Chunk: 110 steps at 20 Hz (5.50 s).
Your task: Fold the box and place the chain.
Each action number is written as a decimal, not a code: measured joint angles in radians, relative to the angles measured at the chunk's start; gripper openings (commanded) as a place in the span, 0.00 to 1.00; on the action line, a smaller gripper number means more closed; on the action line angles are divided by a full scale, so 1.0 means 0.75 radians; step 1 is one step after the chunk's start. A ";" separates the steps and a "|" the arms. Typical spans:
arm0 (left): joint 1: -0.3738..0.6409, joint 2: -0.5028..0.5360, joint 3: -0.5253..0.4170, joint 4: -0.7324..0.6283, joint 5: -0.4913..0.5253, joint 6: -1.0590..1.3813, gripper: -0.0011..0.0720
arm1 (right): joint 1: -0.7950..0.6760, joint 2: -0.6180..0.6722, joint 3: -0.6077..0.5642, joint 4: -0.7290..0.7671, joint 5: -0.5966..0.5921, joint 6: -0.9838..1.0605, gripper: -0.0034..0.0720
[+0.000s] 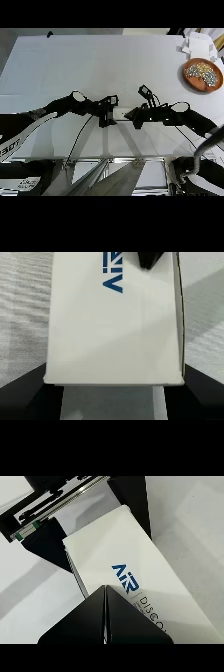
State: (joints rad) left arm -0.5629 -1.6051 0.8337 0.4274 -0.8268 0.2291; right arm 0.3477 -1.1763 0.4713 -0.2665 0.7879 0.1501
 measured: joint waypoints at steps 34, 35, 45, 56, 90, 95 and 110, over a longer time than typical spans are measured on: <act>0.000 -0.001 0.000 -0.002 0.000 -0.002 0.36 | -0.455 0.350 0.469 -1.375 0.714 1.428 0.05; 0.000 0.000 0.000 -0.002 0.000 -0.003 0.36 | -0.495 0.351 0.417 -1.407 0.730 1.460 0.05; 0.000 0.000 0.000 -0.002 0.000 -0.003 0.36 | -0.606 0.351 0.165 -1.542 0.849 1.576 0.05; 0.015 0.070 -0.002 -0.031 -0.012 -0.062 0.02 | -0.610 0.351 0.153 -1.554 0.869 1.584 0.05; 1.067 0.675 -0.156 1.092 -0.137 -1.732 0.03 | -0.610 0.351 0.153 -1.554 0.870 1.584 0.05; 1.067 0.672 -0.185 1.107 -0.136 -1.738 0.72 | -0.610 0.351 0.153 -1.554 0.870 1.584 0.05; 1.068 0.684 -0.191 1.142 -0.144 -1.740 0.97 | -0.610 0.351 0.153 -1.554 0.870 1.584 0.05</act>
State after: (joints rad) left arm 0.2379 -1.0920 0.6903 1.2842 -0.9352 -1.0760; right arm -0.1097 -0.9127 0.5861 -1.4319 1.4406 1.3380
